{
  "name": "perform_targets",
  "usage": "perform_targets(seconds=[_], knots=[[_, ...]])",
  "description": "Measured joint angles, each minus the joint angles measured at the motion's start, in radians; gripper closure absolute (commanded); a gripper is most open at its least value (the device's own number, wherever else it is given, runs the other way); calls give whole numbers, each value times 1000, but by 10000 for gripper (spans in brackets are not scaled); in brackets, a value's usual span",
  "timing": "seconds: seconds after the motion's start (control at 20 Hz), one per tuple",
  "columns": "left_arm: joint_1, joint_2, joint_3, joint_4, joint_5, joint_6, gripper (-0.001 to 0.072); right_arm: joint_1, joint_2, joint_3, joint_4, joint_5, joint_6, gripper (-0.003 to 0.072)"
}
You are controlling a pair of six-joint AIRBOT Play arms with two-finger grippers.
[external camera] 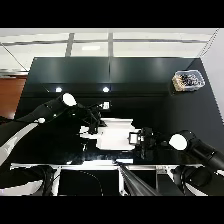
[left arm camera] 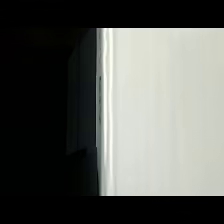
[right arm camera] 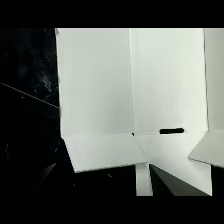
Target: Fold the box and place the chain.
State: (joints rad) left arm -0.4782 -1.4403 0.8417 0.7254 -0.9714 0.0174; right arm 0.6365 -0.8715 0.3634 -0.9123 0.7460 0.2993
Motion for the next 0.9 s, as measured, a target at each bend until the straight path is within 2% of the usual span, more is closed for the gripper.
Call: perform_targets(seconds=[0.3, 0.55, 0.75, 0.9], knots=[[-1, 0, 0, 0, -6, -40, 682, 98, -53, 0, 49, -138, -16, 26], [-1, 0, 0, 0, -7, -48, 682, 122, -65, 4, 115, -233, -6, 26], [-1, 0, 0, 0, -6, -51, 682, 86, -53, 26, 135, -228, 29, 26], [-1, 0, 0, 0, -5, -50, 683, 23, -42, 52, 120, -157, 38, 26]])
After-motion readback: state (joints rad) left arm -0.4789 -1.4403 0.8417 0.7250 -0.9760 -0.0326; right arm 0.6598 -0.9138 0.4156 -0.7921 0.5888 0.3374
